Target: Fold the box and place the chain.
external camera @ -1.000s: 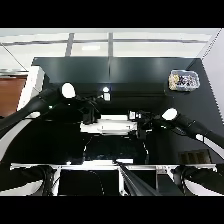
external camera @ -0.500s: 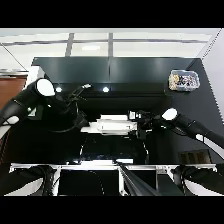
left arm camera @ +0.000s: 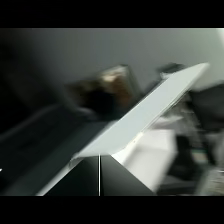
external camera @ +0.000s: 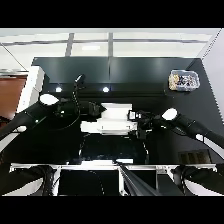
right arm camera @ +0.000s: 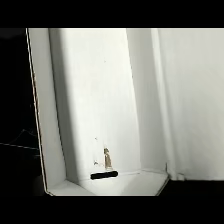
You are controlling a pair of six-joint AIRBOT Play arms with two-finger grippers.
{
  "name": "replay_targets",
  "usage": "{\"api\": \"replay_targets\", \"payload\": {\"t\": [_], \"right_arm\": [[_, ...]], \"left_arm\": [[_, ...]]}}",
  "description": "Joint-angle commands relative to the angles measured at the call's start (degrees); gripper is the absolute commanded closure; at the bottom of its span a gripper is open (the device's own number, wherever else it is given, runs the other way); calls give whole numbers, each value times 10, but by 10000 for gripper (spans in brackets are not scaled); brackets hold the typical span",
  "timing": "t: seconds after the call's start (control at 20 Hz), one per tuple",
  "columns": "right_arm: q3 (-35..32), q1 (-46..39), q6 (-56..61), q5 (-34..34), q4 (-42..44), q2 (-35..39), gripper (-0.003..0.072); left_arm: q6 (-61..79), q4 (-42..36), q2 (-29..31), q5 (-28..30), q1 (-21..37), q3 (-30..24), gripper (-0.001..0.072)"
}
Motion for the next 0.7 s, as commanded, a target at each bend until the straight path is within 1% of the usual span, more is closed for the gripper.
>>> {"api": "replay_targets", "payload": {"t": [0.0,0.05,0.1,0.2,0.4,0.5,0.55,0.65], "right_arm": [[0,0,0,0,0,0,206],[0,0,0,0,0,0,205],[0,0,0,0,0,0,205],[0,0,0,0,0,0,205],[0,0,0,0,0,0,205],[0,0,0,0,0,0,205],[0,0,0,0,0,0,206],[0,0,0,0,0,0,205]], "left_arm": [[10,90,-42,26,1,10,684],[8,117,-57,-4,1,19,684],[6,126,-72,-32,-1,29,684],[7,127,-92,-73,-4,46,684],[7,132,-101,-103,-3,66,683],[9,146,-93,-145,1,90,685],[5,181,-76,-151,5,103,686],[-54,269,-27,-147,25,116,685]]}}
